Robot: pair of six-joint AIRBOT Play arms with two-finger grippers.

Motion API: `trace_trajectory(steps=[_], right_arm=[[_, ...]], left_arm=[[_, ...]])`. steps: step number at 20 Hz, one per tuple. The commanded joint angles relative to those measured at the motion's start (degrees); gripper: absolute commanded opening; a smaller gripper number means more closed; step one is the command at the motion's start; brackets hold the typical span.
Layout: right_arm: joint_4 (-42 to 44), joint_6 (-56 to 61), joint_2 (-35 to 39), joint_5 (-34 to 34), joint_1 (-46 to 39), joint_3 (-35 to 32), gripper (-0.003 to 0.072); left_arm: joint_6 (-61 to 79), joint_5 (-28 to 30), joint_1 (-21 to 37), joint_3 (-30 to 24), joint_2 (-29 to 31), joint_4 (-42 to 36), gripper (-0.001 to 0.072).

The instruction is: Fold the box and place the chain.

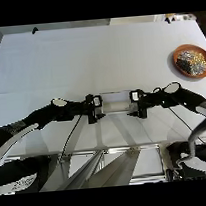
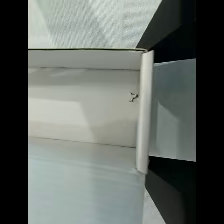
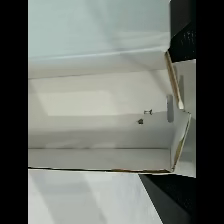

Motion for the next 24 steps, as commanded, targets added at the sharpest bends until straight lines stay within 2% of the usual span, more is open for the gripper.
trace_trajectory(steps=[1, 5, 8, 11, 13, 16, 19, 22, 24], right_arm=[[-5.79, 9.16, 5.14, -0.09, -0.04, 0.00, 0.0700], [-20.02, 22.23, 8.72, 1.90, -0.04, 0.00, 0.0693], [-25.46, 28.59, 9.57, 4.42, -0.04, 0.00, 0.0687], [-28.72, 30.14, 13.38, 5.55, -0.04, 0.00, 0.0620], [-27.17, 30.14, 16.94, 6.21, -0.04, 0.00, 0.0487], [-19.06, 30.05, 19.23, 6.45, -0.04, 0.00, 0.0294], [-14.25, 30.05, 19.69, 9.55, -0.04, 0.00, 0.0225], [-9.35, 30.08, 21.14, 15.52, -0.04, 0.00, 0.0031], [-6.14, 30.10, 23.23, 18.01, -0.04, 0.00, 0.0017]], left_arm=[[0.00, -0.31, 0.02, 0.00, -0.04, 0.22, 0.0030], [0.00, -0.31, 0.02, 0.00, -0.02, 0.22, 0.0030], [0.02, -0.33, 0.02, 0.00, -0.02, 0.22, 0.0030], [0.00, -0.31, 0.02, 0.00, -0.04, 0.22, 0.0030], [0.02, -0.33, 0.02, 0.00, -0.02, 0.22, 0.0030], [0.02, -0.44, 0.02, 0.00, -0.02, 0.22, 0.0030], [0.00, -0.55, 0.02, 0.00, -0.02, 0.22, 0.0030], [0.02, -0.55, 0.02, 0.00, -0.04, 0.22, 0.0030], [0.00, -0.55, 0.02, 0.00, -0.02, 0.22, 0.0030]])
